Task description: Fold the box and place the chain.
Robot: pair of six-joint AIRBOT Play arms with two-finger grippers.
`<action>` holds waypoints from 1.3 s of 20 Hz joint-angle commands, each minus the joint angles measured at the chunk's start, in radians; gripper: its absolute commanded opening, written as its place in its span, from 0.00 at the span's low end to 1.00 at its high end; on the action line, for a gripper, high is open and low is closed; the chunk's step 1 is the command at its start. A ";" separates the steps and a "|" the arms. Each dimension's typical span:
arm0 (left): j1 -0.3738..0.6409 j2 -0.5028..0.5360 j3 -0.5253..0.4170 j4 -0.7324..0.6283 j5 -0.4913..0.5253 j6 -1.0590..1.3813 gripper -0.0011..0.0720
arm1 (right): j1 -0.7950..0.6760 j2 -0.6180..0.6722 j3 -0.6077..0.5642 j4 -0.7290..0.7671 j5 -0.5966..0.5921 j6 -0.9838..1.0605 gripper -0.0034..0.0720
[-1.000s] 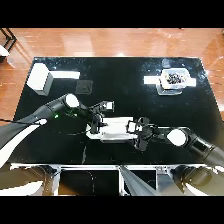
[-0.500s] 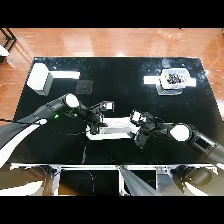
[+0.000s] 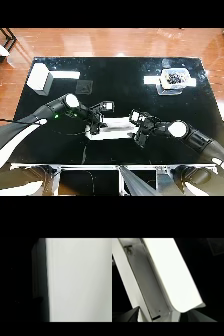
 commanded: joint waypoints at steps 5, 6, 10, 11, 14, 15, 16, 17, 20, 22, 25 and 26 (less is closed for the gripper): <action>-0.001 0.000 0.000 0.000 0.007 0.001 0.05 | -0.001 -0.022 0.000 0.146 0.092 -0.194 0.97; -0.001 0.000 0.000 -0.001 0.006 0.000 0.05 | -0.001 -0.027 0.000 0.147 0.092 -0.202 0.97; -0.001 0.000 0.000 0.000 0.007 0.001 0.05 | 0.000 -0.070 0.000 0.187 0.113 -0.254 0.97; -0.001 0.000 0.000 0.000 0.007 0.000 0.05 | 0.000 -0.082 0.000 0.217 0.122 -0.285 0.97; -0.001 0.000 0.000 0.006 0.007 0.000 0.05 | 0.000 -0.118 0.000 0.213 0.125 -0.306 0.97; -0.001 0.000 0.000 0.007 0.007 0.000 0.05 | 0.000 -0.130 0.000 0.197 0.126 -0.306 0.97; -0.001 0.000 0.000 0.007 0.008 -0.005 0.05 | 0.000 -0.145 0.000 0.194 0.126 -0.306 0.97; -0.001 0.000 0.000 0.007 0.008 -0.007 0.05 | 0.000 -0.158 0.000 0.195 0.125 -0.306 0.97; -0.001 0.000 0.000 0.007 0.008 -0.008 0.05 | 0.000 -0.179 0.000 0.183 0.122 -0.314 0.97; -0.001 0.000 0.000 0.008 0.008 -0.008 0.05 | 0.000 -0.182 0.000 0.183 0.113 -0.314 0.97; -0.001 0.000 0.000 0.010 0.009 -0.008 0.05 | 0.000 -0.195 0.000 0.177 0.109 -0.322 0.97; -0.001 0.000 0.000 0.010 0.008 -0.008 0.05 | 0.000 -0.195 0.000 0.177 0.109 -0.322 0.97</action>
